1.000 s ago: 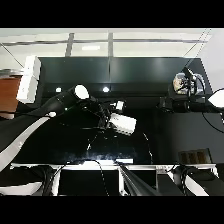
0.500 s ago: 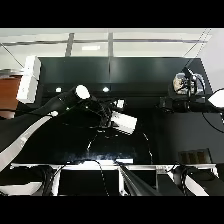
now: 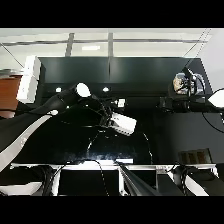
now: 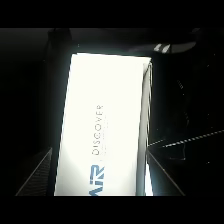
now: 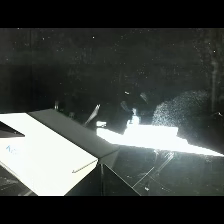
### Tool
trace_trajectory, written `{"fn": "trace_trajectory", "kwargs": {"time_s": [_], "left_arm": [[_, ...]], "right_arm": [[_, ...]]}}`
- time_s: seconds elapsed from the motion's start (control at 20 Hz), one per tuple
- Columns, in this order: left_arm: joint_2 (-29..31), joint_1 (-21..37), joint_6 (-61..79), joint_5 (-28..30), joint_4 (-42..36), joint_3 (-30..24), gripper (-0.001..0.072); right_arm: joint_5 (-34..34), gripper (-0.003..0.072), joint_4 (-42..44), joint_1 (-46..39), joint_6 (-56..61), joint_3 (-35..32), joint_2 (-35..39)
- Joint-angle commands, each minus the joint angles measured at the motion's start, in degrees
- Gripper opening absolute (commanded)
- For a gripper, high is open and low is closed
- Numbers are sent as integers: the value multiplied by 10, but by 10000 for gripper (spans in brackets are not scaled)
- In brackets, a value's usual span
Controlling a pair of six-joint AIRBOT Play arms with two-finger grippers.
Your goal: Fold the box and place the chain.
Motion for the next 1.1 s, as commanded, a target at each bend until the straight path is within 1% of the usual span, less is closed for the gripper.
{"fn": "trace_trajectory", "kwargs": {"time_s": [0.0, 0.2, 0.3, 0.45, 1.05], "left_arm": [[-1, 0, -25, -5, 5, 2, 717], [-2, 0, -45, -5, 9, 2, 716], [-3, -1, -45, -5, 28, 2, 716], [-5, -1, -44, 4, 28, 2, 716], [-15, -1, -43, 1, 19, 3, 715]], "right_arm": [[0, 23, 0, 0, 0, 1, 0], [0, 23, 0, 0, 0, 1, 0], [0, 23, 0, 0, 0, 1, 0], [0, 22, 0, 0, 0, 1, 0], [0, 23, 0, 0, 0, 1, 0]]}}
